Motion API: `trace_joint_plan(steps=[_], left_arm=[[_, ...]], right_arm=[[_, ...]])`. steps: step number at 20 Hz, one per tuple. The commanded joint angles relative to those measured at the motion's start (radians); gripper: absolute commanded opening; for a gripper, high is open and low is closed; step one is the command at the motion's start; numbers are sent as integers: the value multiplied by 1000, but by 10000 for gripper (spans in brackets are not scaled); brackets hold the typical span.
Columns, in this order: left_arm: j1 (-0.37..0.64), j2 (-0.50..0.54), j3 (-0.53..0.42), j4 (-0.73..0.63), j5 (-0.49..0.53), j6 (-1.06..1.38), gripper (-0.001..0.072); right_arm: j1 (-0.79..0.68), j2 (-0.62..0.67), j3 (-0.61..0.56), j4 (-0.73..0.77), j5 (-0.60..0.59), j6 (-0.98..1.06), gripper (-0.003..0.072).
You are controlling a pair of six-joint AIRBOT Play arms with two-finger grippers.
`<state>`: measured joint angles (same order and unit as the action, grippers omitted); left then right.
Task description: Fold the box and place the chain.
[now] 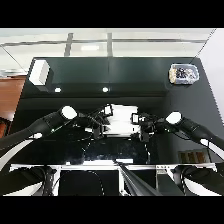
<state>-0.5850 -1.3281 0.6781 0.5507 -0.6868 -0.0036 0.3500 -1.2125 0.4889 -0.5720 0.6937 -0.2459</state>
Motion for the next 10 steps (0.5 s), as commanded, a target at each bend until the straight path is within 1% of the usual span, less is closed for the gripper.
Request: trace_joint_plan(steps=[1, 2, 3, 4, 6, 8, 9, 10], left_arm=[[0, 3, 1, -5, -18, -3, 325], [0, 5, 1, -5, -24, -6, 411], [5, 14, 2, 18, -29, -21, 207], [11, 30, 7, 64, -37, -43, 32], [42, 79, 22, 157, -69, -238, 26], [99, 152, 27, 285, -92, -466, 24], [133, 196, 26, 378, -101, -551, 23], [170, 233, 23, 471, -103, -699, 24]], right_arm=[[1, 0, -1, 0, 1, 0, 5], [1, 0, -1, 0, 1, 0, 5], [1, 0, -1, 0, 1, 0, 5], [1, 0, -1, 0, 1, 0, 5], [1, 0, -1, 0, 1, 0, 5], [1, 0, -1, 0, 1, 0, 5], [1, 0, -1, 0, 1, 0, 5], [1, 0, -1, 0, 1, 0, 5]])
